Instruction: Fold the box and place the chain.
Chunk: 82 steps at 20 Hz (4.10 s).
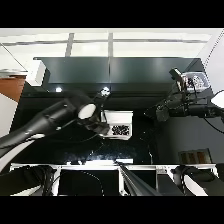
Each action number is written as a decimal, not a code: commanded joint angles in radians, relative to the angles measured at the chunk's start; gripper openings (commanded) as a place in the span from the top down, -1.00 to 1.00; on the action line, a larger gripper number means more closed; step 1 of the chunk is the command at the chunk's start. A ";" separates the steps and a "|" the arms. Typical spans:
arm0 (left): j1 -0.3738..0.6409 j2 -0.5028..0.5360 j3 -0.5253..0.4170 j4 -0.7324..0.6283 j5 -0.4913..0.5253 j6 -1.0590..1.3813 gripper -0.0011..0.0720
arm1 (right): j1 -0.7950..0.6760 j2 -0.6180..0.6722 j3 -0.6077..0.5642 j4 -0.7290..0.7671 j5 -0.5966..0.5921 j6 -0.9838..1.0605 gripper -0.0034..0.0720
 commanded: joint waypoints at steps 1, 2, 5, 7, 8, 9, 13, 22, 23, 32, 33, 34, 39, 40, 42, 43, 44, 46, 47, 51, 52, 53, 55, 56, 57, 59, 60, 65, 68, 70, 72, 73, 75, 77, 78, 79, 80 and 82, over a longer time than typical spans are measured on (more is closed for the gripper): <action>0.124 0.143 -0.114 -0.077 -0.033 0.292 -0.93 | -0.002 -0.001 0.000 -0.054 0.002 0.019 -0.27; 0.208 0.197 -0.182 -0.191 0.025 0.385 -0.93 | -0.002 -0.001 0.000 -0.069 0.002 0.034 -0.27; 0.489 0.315 -0.390 -0.624 0.126 0.797 -0.93 | -0.002 -0.001 0.000 -0.077 0.005 0.053 -0.27; 0.645 0.323 -0.497 -0.808 0.124 1.056 -0.93 | -0.002 -0.001 0.000 -0.077 0.002 0.053 -0.27; 0.686 0.314 -0.530 -0.816 0.147 1.182 -0.93 | -0.002 -0.001 0.000 -0.077 0.000 0.055 -0.27; 0.705 0.303 -0.552 -0.806 0.180 1.312 -0.93 | -0.002 -0.001 0.000 -0.077 0.000 0.058 -0.27; 0.672 0.232 -0.569 -0.862 0.308 1.809 -0.97 | -0.002 -0.001 0.000 -0.077 -0.005 0.060 -0.27; 0.602 0.076 -0.563 -0.869 0.328 2.093 -0.97 | -0.002 -0.001 0.000 -0.078 -0.018 0.068 -0.27; 0.586 0.066 -0.563 -0.869 0.337 2.098 -0.97 | -0.002 -0.001 0.000 -0.077 -0.032 0.068 -0.27; 0.475 -0.050 -0.477 -0.899 0.407 2.097 -0.97 | -0.002 -0.001 0.000 -0.077 -0.048 0.068 -0.27; 0.469 -0.057 -0.467 -0.899 0.410 2.097 -0.97 | -0.002 -0.001 0.000 -0.077 -0.047 0.068 -0.27; 0.462 -0.059 -0.457 -0.899 0.409 2.097 -0.97 | -0.002 -0.001 0.000 -0.077 -0.047 0.068 -0.27; 0.431 -0.073 -0.443 -0.910 0.402 2.081 -0.97 | -0.002 -0.001 0.000 -0.077 -0.053 0.068 -0.27; 0.425 -0.078 -0.440 -0.912 0.402 2.081 -0.97 | -0.002 -0.001 0.000 -0.077 -0.059 0.068 -0.27; 0.418 -0.083 -0.439 -0.925 0.403 2.081 -0.97 | -0.002 -0.001 0.000 -0.078 -0.066 0.068 -0.27; 0.417 -0.084 -0.439 -0.925 0.406 2.081 -0.97 | -0.002 -0.001 0.000 -0.078 -0.066 0.068 -0.27; 0.417 -0.084 -0.439 -0.925 0.410 2.081 -0.97 | -0.002 -0.001 0.000 -0.078 -0.066 0.067 -0.27; 0.417 -0.085 -0.439 -0.927 0.411 2.081 -0.97 | -0.002 -0.001 0.000 -0.078 -0.066 0.068 -0.27; 0.417 -0.087 -0.439 -0.938 0.412 2.081 -0.97 | -0.002 -0.001 0.000 -0.078 -0.066 0.067 -0.27; 0.417 -0.089 -0.436 -0.950 0.423 2.081 -0.97 | -0.002 -0.001 0.000 -0.078 -0.067 0.068 -0.27; 0.417 -0.089 -0.436 -0.953 0.431 2.078 -0.97 | -0.002 -0.001 0.000 -0.078 -0.067 0.068 -0.27; 0.417 -0.089 -0.436 -0.954 0.438 2.073 -0.97 | -0.002 -0.001 0.000 -0.078 -0.066 0.068 -0.27; 0.417 -0.089 -0.436 -0.951 0.436 2.073 -0.97 | -0.002 -0.001 0.000 -0.078 -0.066 0.068 -0.27; 0.417 -0.089 -0.436 -0.951 0.435 2.073 -0.97 | -0.002 -0.001 0.000 -0.078 -0.066 0.068 -0.27; 0.417 -0.089 -0.436 -0.951 0.435 2.074 -0.97 | -0.002 -0.001 0.000 -0.078 -0.066 0.068 -0.27; 0.417 -0.089 -0.436 -0.951 0.435 2.074 -0.97 | -0.002 -0.001 0.000 -0.078 -0.066 0.068 -0.27; 0.417 -0.089 -0.436 -0.950 0.436 2.074 -0.97 | -0.002 -0.001 0.000 -0.078 -0.067 0.068 -0.27; 0.417 -0.089 -0.436 -0.951 0.436 2.074 -0.97 | -0.002 -0.001 0.000 -0.078 -0.067 0.068 -0.27; 0.410 -0.089 -0.436 -0.949 0.434 2.079 -0.97 | -0.002 -0.001 0.000 -0.078 -0.067 0.068 -0.27; 0.392 -0.089 -0.436 -0.938 0.439 2.082 -0.97 | -0.002 -0.001 0.000 -0.078 -0.067 0.068 -0.27; 0.380 -0.089 -0.436 -0.934 0.461 2.072 -0.97 | -0.002 -0.001 0.000 -0.078 -0.067 0.068 -0.27; 0.381 -0.089 -0.435 -0.935 0.467 2.063 -0.97 | -0.002 -0.001 0.000 -0.078 -0.067 0.068 -0.27; 0.377 -0.089 -0.433 -0.939 0.468 2.063 -0.97 | -0.002 -0.001 0.000 -0.078 -0.067 0.068 -0.27; 0.373 -0.089 -0.433 -0.940 0.470 2.065 -0.97 | -0.002 -0.001 0.000 -0.077 -0.067 0.068 -0.27; 0.373 -0.089 -0.433 -0.940 0.470 2.065 -0.88 | -0.002 -0.001 0.000 -0.077 -0.067 0.068 -0.27; 0.373 -0.089 -0.433 -0.940 0.470 2.066 -0.60 | -0.002 -0.001 0.000 -0.077 -0.067 0.068 -0.27; 0.373 -0.089 -0.433 -0.940 0.469 2.066 -0.26 | 0.002 -0.001 0.000 -0.077 -0.068 0.068 -0.28; 0.373 -0.089 -0.433 -0.940 0.469 2.067 -0.24 | 0.028 -0.001 -0.002 -0.072 -0.100 0.099 -0.99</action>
